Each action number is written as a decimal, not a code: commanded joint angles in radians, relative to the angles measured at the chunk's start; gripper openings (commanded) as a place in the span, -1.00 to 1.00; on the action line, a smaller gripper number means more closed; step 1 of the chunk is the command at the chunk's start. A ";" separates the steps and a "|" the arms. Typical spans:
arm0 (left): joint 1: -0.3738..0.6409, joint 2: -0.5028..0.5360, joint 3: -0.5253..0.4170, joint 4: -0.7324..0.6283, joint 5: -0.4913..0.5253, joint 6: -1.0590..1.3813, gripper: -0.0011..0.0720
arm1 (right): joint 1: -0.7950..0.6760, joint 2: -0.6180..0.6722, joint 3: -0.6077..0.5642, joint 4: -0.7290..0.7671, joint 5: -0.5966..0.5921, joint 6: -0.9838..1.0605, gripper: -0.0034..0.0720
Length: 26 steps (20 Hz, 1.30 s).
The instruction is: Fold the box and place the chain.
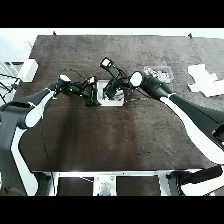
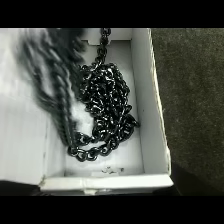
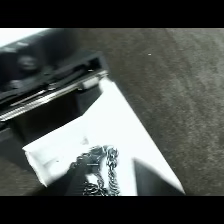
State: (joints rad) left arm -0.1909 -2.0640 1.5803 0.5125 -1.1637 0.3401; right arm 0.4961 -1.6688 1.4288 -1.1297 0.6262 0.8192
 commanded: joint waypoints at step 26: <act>0.001 0.000 0.000 0.003 0.001 0.000 0.38 | -0.348 -0.181 -0.007 0.206 0.385 -0.962 0.75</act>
State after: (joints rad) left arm -0.1909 -2.0640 1.5803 0.5137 -1.1633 0.3397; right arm 0.1478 -1.8324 1.4155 -0.9257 1.0157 -0.1127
